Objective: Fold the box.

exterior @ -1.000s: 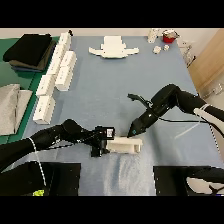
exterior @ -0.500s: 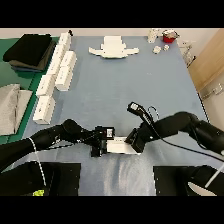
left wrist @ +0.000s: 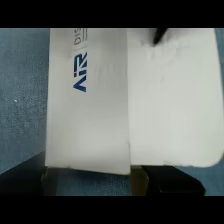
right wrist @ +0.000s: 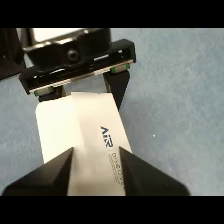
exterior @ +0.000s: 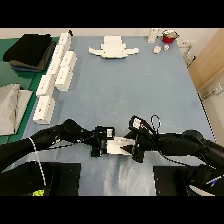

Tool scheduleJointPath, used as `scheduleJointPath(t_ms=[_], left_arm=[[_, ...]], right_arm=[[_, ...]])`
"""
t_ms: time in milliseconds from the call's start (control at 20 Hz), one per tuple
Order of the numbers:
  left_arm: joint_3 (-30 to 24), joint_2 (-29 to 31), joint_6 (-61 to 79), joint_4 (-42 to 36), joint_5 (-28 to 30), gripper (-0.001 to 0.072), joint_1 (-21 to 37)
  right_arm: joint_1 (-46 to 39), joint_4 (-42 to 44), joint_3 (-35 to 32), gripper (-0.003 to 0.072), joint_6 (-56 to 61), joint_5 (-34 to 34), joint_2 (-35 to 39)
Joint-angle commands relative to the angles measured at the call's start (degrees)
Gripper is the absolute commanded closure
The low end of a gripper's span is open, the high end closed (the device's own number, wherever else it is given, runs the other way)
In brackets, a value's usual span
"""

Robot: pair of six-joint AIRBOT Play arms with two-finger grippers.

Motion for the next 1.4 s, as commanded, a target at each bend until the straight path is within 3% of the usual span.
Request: scheduleJointPath(t_ms=[0, 300, 650, 1200, 1300, 1350], left_arm=[[0.0, 0.0, 0.0, 0.0, 0.0, 0.0163, 0.0], [0.0, 0.0, 0.0, 0.0, 0.0, 0.0163, 0.0], [0.0, 0.0, 0.0, 0.0, 0.0, 0.0163, 0.0], [0.0, 0.0, 0.0, 0.0, 0.0, 0.0163, 0.0], [0.0, 0.0, 0.0, 0.0, 0.0, 0.0163, 0.0], [0.0, 0.0, 0.0, 0.0, 0.0, 0.0163, 0.0]], right_arm=[[1.3, -0.8, -0.3, 0.012, -4.7, 1.0, 0.2], [1.3, -0.8, -0.2, 0.012, -12.9, 0.7, -6.2], [3.0, -4.8, -0.2, 0.0121, -15.5, 0.8, -6.3], [18.8, -47.8, -0.7, 0.0145, 26.7, 4.6, -2.0], [19.1, -49.9, -0.9, 0.0145, 27.9, 4.6, -2.1], [19.1, -50.0, -0.9, 0.0183, 27.9, 4.6, -2.3]])
